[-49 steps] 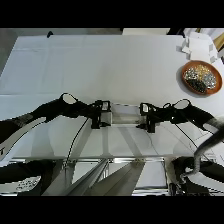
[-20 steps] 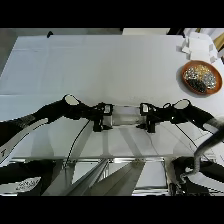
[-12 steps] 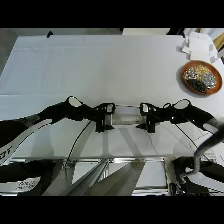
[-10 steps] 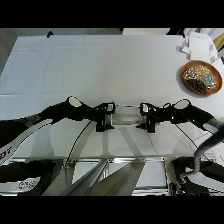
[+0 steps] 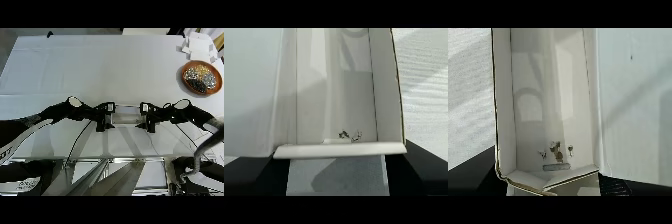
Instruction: Fold the box and place the chain.
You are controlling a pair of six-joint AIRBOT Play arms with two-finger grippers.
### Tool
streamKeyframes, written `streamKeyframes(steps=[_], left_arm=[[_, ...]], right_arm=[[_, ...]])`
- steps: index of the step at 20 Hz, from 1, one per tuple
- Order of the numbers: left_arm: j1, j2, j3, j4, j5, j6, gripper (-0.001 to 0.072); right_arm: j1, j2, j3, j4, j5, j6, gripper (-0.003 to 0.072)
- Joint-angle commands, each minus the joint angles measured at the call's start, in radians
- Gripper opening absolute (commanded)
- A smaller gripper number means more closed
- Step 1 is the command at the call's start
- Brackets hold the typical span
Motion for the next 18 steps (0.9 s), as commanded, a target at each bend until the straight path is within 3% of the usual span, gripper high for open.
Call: streamKeyframes(steps=[1, 18], left_arm=[[-0.001, -0.001, -0.001, 0.000, 0.004, -0.001, 0.0204], [-0.001, -0.001, -0.001, -0.001, 0.003, -0.001, 0.0204]], right_arm=[[0.000, 0.001, 0.000, 0.000, 0.002, 0.000, 0.0400], [0.000, 0.001, 0.000, 0.011, 0.039, 0.000, 0.0399]])
